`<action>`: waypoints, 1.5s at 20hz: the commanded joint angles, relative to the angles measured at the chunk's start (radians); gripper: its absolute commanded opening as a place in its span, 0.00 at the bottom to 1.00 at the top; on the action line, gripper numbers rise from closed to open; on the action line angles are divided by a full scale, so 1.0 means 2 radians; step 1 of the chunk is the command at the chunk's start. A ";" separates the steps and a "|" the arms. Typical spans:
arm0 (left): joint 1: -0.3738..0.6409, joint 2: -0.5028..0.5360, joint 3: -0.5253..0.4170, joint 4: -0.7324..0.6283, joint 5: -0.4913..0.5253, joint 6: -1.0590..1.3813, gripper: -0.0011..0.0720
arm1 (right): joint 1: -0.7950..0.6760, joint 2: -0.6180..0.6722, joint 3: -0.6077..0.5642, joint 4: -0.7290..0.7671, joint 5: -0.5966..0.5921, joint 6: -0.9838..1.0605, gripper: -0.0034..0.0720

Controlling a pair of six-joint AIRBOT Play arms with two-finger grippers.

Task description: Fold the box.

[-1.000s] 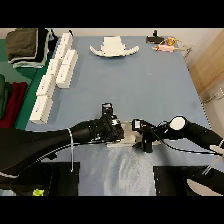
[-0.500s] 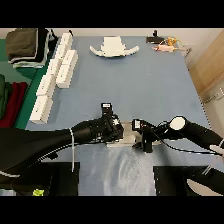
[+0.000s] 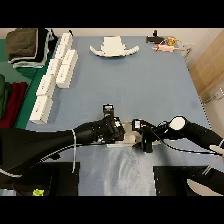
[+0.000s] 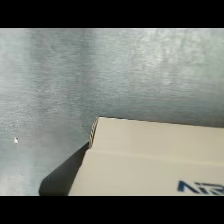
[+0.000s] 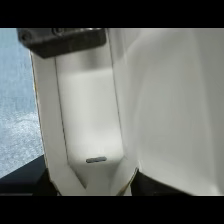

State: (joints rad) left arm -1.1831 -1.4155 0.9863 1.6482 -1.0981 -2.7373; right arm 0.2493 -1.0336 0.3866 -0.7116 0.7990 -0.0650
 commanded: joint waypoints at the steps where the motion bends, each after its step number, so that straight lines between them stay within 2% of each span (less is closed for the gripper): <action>1: 0.000 -0.001 0.000 0.003 0.007 -0.003 0.04 | 0.000 0.000 0.000 0.001 0.000 0.002 0.72; 7: 0.000 -0.001 0.000 0.002 0.006 -0.003 0.04 | 0.000 0.000 0.000 0.001 0.000 0.002 0.72; 8: 0.000 -0.001 0.001 0.002 0.006 -0.002 0.10 | 0.000 0.000 0.000 0.001 0.000 0.002 0.72; 9: 0.000 -0.001 0.002 0.002 0.006 -0.005 0.50 | 0.000 0.000 0.000 0.001 0.000 0.002 0.72; 10: 0.000 -0.001 0.003 0.002 0.002 -0.012 0.66 | 0.000 0.000 0.000 0.001 0.000 0.002 0.72; 19: 0.000 0.007 0.019 -0.003 -0.030 -0.014 0.66 | 0.000 0.000 0.000 0.001 0.000 0.002 0.72; 22: 0.000 0.041 0.037 -0.002 -0.073 -0.004 0.66 | 0.000 0.000 0.000 0.001 0.000 0.002 0.72; 27: 0.012 0.133 0.040 -0.003 -0.168 -0.001 0.66 | 0.000 0.000 0.000 0.001 0.000 0.002 0.72; 28: 0.019 0.152 0.040 -0.004 -0.189 0.010 0.57 | 0.000 0.000 0.000 0.001 0.000 0.002 0.72; 29: 0.029 0.167 0.039 -0.010 -0.209 0.027 0.09 | 0.000 0.000 0.000 0.001 0.000 0.002 0.72; 30: 0.043 0.179 0.039 -0.020 -0.225 0.057 0.04 | 0.000 0.000 0.000 0.001 0.000 0.002 0.72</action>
State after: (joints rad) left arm -1.1389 -1.1408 1.0626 1.6337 -1.4265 -2.7098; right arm 0.2493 -1.0336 0.3866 -0.7105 0.7990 -0.0612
